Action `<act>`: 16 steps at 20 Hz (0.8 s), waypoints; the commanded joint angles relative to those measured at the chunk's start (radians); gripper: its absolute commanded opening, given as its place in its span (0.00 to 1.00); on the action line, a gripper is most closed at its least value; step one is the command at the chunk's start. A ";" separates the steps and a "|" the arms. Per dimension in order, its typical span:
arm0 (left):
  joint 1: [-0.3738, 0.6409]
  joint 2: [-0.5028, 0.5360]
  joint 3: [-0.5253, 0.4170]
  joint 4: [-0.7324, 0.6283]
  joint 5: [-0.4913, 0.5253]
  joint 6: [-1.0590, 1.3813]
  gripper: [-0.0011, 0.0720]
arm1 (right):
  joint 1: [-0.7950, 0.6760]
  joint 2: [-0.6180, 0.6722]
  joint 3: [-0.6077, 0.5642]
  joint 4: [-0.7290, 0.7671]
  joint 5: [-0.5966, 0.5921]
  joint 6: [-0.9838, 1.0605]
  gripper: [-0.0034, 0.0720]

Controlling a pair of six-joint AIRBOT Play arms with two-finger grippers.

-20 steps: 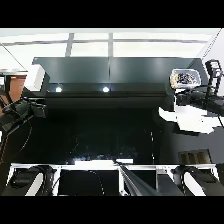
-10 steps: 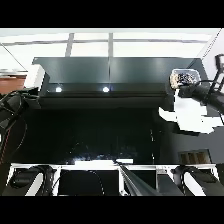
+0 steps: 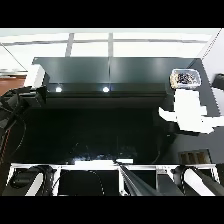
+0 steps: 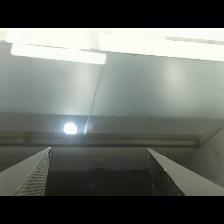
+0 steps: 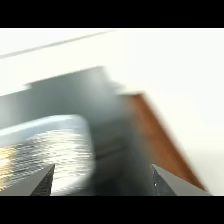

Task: Fold the box and place the chain.

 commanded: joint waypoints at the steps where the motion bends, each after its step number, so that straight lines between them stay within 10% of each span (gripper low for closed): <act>1: 0.000 0.004 0.000 -0.004 -0.049 -0.015 0.99 | -0.330 -0.132 0.091 0.012 0.103 0.053 1.00; 6: 0.000 -0.013 0.000 -0.002 -0.069 -0.016 0.99 | -0.658 -0.359 0.378 0.014 0.711 0.054 1.00; 11: -0.002 -0.014 0.000 -0.027 -0.069 -0.016 0.99 | -0.687 -0.534 0.400 0.029 1.127 -0.026 1.00; 16: -0.002 -0.014 0.000 -0.028 -0.069 -0.016 0.99 | -0.592 -0.578 0.410 0.032 1.189 -0.078 1.00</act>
